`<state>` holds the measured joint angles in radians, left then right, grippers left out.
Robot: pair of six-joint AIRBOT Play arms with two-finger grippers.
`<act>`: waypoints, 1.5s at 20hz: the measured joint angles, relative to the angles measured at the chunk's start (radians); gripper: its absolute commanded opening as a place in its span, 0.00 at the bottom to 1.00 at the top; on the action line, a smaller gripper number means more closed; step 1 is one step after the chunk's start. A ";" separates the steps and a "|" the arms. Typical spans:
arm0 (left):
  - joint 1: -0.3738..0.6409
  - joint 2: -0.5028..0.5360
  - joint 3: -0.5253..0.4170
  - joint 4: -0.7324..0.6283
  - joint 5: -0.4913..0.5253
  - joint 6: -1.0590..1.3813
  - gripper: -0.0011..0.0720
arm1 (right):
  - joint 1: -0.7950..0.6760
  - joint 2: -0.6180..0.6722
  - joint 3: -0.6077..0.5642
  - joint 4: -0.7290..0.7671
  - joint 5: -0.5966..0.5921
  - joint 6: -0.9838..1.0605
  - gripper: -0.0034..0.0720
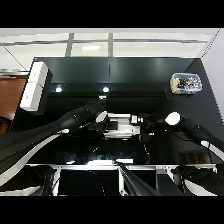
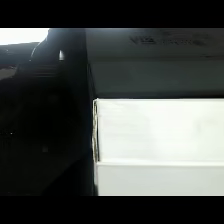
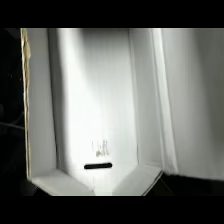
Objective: Fold the box and place the chain.
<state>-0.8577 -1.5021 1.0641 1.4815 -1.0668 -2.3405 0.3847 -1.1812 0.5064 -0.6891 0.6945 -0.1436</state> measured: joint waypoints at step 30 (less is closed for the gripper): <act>0.001 0.000 0.000 0.011 -0.019 0.000 0.05 | 0.029 -0.005 0.015 0.196 0.082 -0.002 0.35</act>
